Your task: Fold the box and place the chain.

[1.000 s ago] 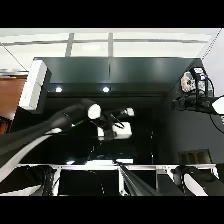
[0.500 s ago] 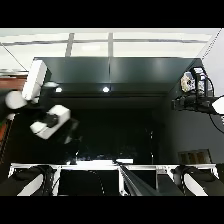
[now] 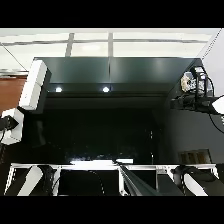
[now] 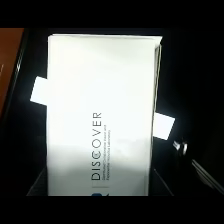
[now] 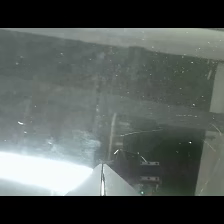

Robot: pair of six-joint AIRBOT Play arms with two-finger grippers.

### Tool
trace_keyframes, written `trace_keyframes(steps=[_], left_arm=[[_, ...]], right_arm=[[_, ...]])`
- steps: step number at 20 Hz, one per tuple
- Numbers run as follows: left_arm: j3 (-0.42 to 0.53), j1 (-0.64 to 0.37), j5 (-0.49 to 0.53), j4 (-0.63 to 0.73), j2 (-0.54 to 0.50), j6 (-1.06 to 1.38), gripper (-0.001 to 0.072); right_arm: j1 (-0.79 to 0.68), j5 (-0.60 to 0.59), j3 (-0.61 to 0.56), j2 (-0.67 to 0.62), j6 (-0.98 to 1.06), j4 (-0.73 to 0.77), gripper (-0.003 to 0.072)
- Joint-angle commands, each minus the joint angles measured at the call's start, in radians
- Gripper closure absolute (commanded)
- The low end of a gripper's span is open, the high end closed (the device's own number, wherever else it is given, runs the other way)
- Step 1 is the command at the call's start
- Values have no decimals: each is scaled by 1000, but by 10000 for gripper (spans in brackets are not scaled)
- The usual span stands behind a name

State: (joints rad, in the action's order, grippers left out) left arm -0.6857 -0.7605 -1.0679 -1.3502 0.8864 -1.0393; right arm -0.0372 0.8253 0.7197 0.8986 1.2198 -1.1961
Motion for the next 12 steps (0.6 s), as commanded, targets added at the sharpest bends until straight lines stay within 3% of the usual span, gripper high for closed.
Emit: trace_keyframes(steps=[1,8,12], left_arm=[[4,-29,97,137,92,208,544],[-39,46,202,135,240,278,544],[-90,60,175,140,298,331,544]], right_arm=[[0,0,0,1,0,18,672],[0,1,0,1,8,19,672],[0,0,0,1,8,19,672]])
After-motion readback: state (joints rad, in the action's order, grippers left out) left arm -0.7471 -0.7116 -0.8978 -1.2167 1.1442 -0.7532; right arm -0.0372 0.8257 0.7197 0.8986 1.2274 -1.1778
